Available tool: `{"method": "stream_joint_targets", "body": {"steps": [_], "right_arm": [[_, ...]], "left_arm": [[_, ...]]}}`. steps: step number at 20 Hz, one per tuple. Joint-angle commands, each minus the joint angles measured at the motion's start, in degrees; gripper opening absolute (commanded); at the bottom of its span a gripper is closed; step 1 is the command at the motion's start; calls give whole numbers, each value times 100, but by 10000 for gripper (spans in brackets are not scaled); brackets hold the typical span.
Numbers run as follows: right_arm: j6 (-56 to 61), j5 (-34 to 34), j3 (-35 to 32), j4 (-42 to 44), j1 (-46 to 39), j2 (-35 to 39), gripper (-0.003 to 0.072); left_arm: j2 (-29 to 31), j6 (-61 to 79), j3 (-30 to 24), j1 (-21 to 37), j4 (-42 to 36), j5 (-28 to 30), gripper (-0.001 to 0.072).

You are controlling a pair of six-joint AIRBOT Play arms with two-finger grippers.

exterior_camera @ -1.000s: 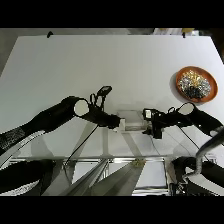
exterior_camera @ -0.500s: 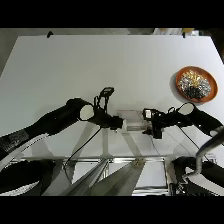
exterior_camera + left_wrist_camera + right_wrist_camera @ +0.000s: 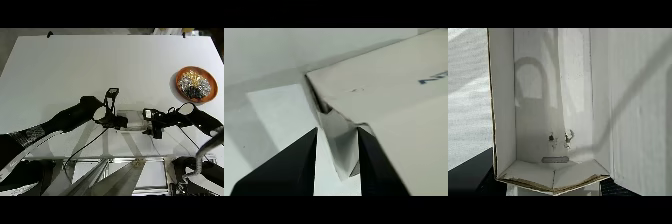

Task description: Fold the box and place the chain.

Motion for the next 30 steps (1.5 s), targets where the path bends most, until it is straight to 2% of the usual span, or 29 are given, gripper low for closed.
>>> {"method": "stream_joint_targets", "body": {"steps": [1,4,7,8,9,11,16,24,25,27,28,30], "right_arm": [[0,0,4,2,-2,4,315],[0,2,4,2,-2,4,315],[-2,0,4,2,-2,4,315],[0,2,4,2,-2,4,315],[0,0,4,2,-2,4,315],[0,2,4,4,-2,4,315],[-2,0,4,2,-2,4,315],[0,0,4,2,-2,4,315],[0,2,4,2,-2,4,315],[0,2,4,2,-2,4,315],[0,2,4,2,-2,4,315],[0,2,4,2,-2,4,315]], "left_arm": [[-72,-713,144,-79,313,-197,272],[-249,-994,433,-166,393,-339,271],[-649,-1390,901,-247,535,-968,266],[-796,-1545,1073,-286,586,-1158,244],[-931,-1591,1235,-321,614,-1307,193],[-1163,-1600,1460,-404,713,-1495,193],[-1327,-2107,1462,-514,1060,-1502,193],[-1464,-2225,1462,-560,1047,-1475,187],[-1493,-2234,1462,-579,1047,-1453,144],[-1532,-2232,1462,-614,1040,-1414,119],[-1539,-2229,1462,-623,1043,-1399,29],[-1539,-2232,1462,-629,1029,-1370,3]]}}
